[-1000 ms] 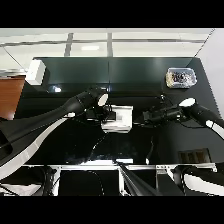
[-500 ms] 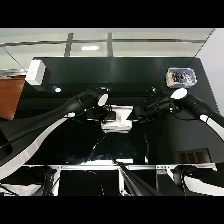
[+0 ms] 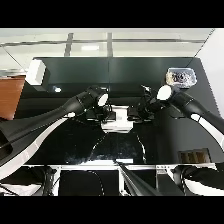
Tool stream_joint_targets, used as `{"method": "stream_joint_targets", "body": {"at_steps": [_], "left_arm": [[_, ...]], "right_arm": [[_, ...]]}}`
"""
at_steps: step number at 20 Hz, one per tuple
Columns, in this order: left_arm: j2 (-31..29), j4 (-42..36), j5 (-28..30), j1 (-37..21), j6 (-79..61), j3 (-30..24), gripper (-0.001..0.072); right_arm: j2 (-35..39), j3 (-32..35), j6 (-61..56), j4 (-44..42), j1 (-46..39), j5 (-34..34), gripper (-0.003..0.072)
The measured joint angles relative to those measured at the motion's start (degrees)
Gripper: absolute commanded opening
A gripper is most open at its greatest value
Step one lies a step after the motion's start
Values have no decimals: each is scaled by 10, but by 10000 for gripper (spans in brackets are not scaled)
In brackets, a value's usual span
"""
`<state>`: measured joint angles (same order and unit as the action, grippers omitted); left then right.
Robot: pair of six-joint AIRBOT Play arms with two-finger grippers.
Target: Fold the box and place the chain.
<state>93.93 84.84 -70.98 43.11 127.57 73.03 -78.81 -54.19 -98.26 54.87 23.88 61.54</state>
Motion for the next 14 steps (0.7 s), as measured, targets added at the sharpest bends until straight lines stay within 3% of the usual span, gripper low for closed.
{"method": "stream_joint_targets", "body": {"at_steps": [4, 5, 14], "left_arm": [[0, 0, 0, 0, 0, 0, 27], [0, 0, 0, 0, 0, 0, 27], [0, 0, 0, 0, 0, 0, 27]], "right_arm": [[-1, -5, -97, 78, 45, -17, 292], [-1, -6, -116, 97, 55, -19, 228], [-51, -53, -274, 235, 138, -1, 227]]}}
